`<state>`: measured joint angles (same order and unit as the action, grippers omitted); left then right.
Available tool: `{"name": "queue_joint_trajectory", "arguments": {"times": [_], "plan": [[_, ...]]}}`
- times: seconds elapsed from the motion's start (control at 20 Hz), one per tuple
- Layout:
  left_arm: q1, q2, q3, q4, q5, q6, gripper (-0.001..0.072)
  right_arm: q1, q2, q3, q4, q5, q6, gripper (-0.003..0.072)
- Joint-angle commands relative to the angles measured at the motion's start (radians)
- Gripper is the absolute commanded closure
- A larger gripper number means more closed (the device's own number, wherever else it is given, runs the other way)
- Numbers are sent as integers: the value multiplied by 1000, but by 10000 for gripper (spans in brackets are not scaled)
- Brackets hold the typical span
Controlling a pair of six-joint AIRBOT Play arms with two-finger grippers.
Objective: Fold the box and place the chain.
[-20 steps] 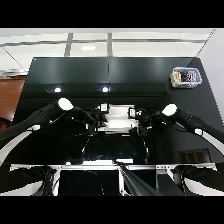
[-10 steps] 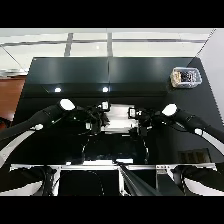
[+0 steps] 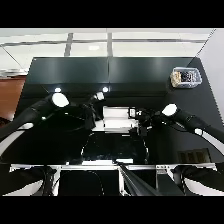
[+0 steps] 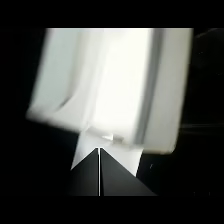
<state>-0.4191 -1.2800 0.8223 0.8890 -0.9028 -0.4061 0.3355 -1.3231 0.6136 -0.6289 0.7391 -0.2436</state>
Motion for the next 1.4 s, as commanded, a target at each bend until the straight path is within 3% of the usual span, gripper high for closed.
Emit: {"name": "queue_joint_trajectory", "arguments": {"times": [0.0, 0.15, 0.3, 0.4, 0.55, 0.8, 1.0, 1.25, 1.3, 1.35], "plan": [[116, 91, 16, 247, -101, -431, 682, 1, -1, 0, 0, 0, 0, 620], [282, 92, -17, 217, -169, -709, 681, 1, -1, 0, 0, 0, 0, 620], [464, 65, -138, -145, -207, -770, 680, 1, -1, 0, 0, 0, 0, 620], [513, 15, -220, -278, -245, -697, 682, 1, -1, 0, 0, 0, 0, 620], [485, -64, -257, -296, -217, -686, 682, 1, -1, 0, 0, 1, 0, 619], [328, -143, -227, -362, -87, -671, 682, 1, -1, 0, 0, 0, 0, 620], [235, -176, -181, -365, -92, -650, 682, 1, -1, 0, 0, 0, 0, 620], [249, -177, -143, -432, -211, -519, 675, 1, -1, 0, 0, 0, 0, 620], [251, -177, -132, -438, -244, -505, 544, 1, -1, 0, 0, 0, 0, 620], [251, -177, -123, -438, -264, -506, 263, 1, -1, 0, 0, 0, 0, 620]]}}
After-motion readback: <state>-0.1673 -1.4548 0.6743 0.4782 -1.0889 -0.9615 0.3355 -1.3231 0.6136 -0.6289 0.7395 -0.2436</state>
